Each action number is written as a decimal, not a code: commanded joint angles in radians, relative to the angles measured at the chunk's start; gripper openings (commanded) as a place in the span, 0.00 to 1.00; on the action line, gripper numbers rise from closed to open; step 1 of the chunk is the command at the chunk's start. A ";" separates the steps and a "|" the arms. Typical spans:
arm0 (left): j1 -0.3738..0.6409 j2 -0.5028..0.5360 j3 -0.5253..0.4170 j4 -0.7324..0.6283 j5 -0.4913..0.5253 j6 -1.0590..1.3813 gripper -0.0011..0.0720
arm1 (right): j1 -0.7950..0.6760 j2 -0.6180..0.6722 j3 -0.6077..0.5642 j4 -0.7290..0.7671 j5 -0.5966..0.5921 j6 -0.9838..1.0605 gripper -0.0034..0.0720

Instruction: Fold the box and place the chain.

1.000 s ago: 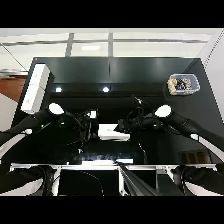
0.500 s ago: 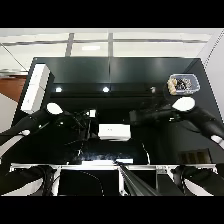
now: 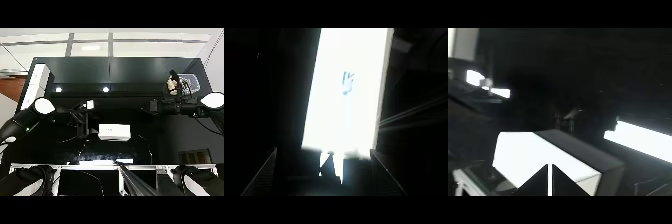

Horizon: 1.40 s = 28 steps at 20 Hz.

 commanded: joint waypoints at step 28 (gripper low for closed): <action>-0.220 -0.236 0.039 -0.174 0.166 0.090 0.99 | -0.011 0.005 0.000 -0.082 -0.017 -0.001 0.11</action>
